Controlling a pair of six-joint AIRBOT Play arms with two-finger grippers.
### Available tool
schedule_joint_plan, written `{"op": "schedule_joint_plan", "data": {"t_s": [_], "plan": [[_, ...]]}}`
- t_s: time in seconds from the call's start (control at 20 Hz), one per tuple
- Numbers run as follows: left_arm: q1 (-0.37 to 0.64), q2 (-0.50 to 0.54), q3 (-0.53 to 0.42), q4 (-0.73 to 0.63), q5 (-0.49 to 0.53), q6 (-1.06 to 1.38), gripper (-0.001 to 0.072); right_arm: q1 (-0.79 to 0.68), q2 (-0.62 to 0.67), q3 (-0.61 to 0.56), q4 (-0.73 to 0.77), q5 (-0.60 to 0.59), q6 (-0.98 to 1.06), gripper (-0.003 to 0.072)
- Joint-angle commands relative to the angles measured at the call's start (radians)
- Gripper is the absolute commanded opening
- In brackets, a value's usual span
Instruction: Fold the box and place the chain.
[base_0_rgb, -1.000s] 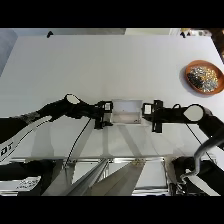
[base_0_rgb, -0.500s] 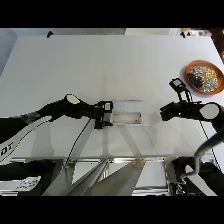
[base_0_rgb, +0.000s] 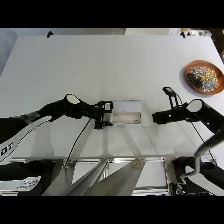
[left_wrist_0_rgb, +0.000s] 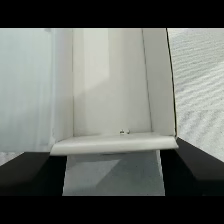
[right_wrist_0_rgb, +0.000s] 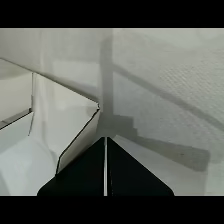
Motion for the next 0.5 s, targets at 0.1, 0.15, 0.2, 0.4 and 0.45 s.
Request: {"op": "schedule_joint_plan", "data": {"t_s": [0.1, 0.15, 0.2, 0.4, 0.45], "plan": [[0.0, 0.001, 0.0, 0.001, 0.0, 0.0, 0.0273, 0.048, -0.052, 0.0, 0.096, 0.029, -0.029, 0.0017], [0.0, 0.001, 0.0, 0.0, 0.0, 0.0, 0.0273, 0.048, -0.042, 0.001, 0.112, 0.038, -0.057, 0.0018], [0.0, 0.001, 0.0, 0.001, 0.0, 0.0, 0.0273, 0.048, -0.028, 0.001, 0.111, 0.043, -0.063, 0.0021], [0.0, 0.001, 0.0, 0.001, 0.0, 0.0, 0.0273, 0.048, 0.027, 0.001, 0.111, 0.059, -0.062, 0.0207], [0.0, 0.001, 0.0, 0.001, 0.0, 0.0, 0.0273, 0.048, 0.045, 0.002, 0.111, 0.061, -0.059, 0.0207]]}}
